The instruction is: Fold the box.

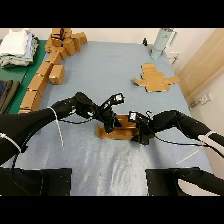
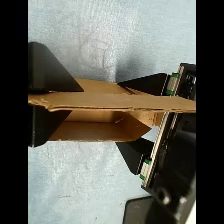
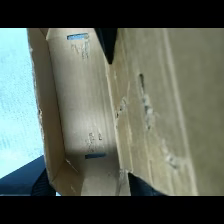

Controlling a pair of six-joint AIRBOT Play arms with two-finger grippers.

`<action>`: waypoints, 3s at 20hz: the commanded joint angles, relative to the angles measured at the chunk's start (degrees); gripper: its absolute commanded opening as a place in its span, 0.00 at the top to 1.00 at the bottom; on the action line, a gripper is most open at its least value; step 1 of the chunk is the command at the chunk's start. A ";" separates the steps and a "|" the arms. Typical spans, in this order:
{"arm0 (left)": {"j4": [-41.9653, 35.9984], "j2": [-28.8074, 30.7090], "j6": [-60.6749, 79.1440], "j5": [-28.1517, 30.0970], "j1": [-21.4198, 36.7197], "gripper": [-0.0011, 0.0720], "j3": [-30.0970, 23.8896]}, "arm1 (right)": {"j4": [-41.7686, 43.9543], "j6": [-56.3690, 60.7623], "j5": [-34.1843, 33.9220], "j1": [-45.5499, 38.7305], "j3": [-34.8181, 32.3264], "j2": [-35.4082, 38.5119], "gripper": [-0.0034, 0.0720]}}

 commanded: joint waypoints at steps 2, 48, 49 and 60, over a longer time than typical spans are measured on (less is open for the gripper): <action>0.00 -0.04 0.00 0.02 0.00 0.97 0.02 | -0.11 0.02 -0.07 -0.02 0.04 0.00 0.18; 18.88 11.50 -27.04 -5.81 11.17 0.06 0.09 | -4.11 0.04 0.72 3.82 0.04 0.02 0.18; 19.78 11.50 -27.08 -5.79 11.17 0.06 0.09 | -4.17 0.02 0.90 3.82 0.07 0.02 0.18; 21.49 11.50 -28.85 -4.35 11.17 0.06 0.07 | -4.00 0.02 0.76 3.89 0.76 0.13 0.18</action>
